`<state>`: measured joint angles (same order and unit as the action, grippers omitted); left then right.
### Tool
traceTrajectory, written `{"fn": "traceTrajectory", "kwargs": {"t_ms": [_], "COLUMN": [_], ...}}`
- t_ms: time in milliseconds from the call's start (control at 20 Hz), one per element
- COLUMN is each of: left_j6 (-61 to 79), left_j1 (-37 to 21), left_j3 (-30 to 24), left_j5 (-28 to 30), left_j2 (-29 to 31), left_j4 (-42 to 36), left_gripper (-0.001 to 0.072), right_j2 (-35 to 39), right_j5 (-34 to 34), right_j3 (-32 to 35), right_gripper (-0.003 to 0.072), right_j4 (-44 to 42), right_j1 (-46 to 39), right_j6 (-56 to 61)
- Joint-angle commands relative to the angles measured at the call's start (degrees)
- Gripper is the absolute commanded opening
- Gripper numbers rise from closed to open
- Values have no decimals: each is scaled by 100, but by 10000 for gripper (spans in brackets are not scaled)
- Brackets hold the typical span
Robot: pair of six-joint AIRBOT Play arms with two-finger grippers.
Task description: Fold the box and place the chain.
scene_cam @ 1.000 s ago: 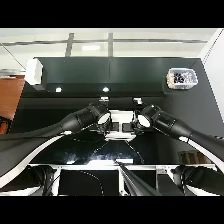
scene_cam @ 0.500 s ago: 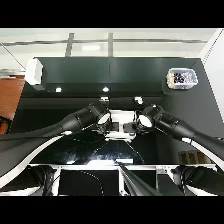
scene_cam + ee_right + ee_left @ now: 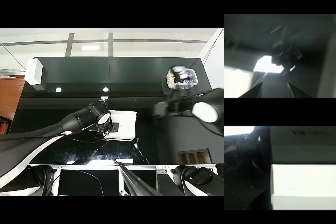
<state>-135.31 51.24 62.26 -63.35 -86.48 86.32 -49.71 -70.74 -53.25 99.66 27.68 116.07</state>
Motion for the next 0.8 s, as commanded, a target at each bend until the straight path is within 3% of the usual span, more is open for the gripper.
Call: {"fn": "traceTrajectory", "kwargs": {"t_ms": [0,50,100,150,250,350,450,600,750], "left_j6": [2,2,2,2,2,2,2,2,2], "left_j1": [-2,-2,-2,-2,-2,-2,-2,-2,-2], "left_j3": [4,4,4,4,4,4,4,4,4], "left_j5": [-7,-4,-2,-11,-107,-214,-297,-293,-295], "left_j2": [-4,-4,-4,-4,-4,-4,-4,-4,-4], "left_j4": [-2,0,2,0,0,0,-2,0,-2], "left_gripper": [32,34,34,34,34,34,35,34,34], "right_j2": [256,120,-129,-411,-1224,-2330,-3528,-5093,-5923], "right_j5": [634,1034,1399,1759,2378,2485,2262,1580,1390], "right_j3": [157,264,280,271,-13,-905,-2133,-3840,-4518], "right_gripper": [380,384,608,706,706,705,705,703,697], "right_j4": [1779,1937,1867,1762,1209,573,4,-114,-114], "right_j1": [-1062,-1482,-1941,-2304,-2885,-3241,-3410,-3423,-3423], "right_j6": [-195,-382,-428,-538,-780,-1001,-1355,-1589,-1694]}}
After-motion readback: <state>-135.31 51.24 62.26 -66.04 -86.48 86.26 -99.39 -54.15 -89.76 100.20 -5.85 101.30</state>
